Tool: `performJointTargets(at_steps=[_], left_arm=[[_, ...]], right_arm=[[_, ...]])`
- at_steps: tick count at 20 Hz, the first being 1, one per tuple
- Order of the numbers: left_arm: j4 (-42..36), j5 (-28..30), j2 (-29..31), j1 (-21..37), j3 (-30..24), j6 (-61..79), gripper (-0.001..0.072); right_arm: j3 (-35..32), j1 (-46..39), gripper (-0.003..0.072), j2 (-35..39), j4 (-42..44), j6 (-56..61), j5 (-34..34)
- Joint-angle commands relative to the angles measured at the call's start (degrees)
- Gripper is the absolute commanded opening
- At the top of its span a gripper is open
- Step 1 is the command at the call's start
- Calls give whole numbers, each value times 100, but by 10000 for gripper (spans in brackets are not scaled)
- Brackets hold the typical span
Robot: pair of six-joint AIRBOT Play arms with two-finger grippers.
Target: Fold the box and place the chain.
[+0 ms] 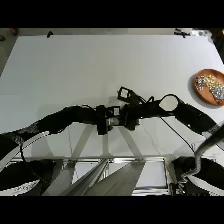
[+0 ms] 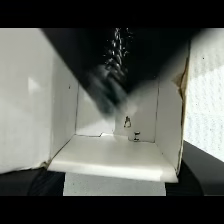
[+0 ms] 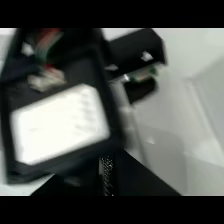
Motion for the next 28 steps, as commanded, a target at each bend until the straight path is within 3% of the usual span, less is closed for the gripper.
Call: performJointTargets(at_steps=[1, 2, 5, 6, 8, 11, 17, 21, 28], left_arm=[[2, 2, 4, 2, 4, 2, 83], [2, 2, 4, 2, 4, 2, 83], [2, 2, 4, 2, 4, 2, 83], [2, 2, 4, 2, 4, 2, 83], [2, 2, 4, 2, 4, 2, 83], [2, 2, 4, 2, 4, 2, 83], [2, 2, 4, 2, 4, 2, 83], [2, 2, 4, 2, 4, 2, 83], [2, 2, 4, 2, 4, 2, 83]], right_arm=[[2, -328, 158, -2, -201, 684, 46], [2, -420, 201, -2, -201, 723, 127], [4, -691, 196, 4, -201, 745, 542], [7, -859, 171, 20, -201, 745, 752], [72, -1357, 41, 22, -201, 743, 1388], [184, -2345, 27, 22, -188, 743, 2354], [247, -3960, 14, 0, 494, 1132, 2184], [544, -3895, 14, -549, 675, 1150, 1617], [927, -2739, 11, -1808, 675, 927, 1617]])
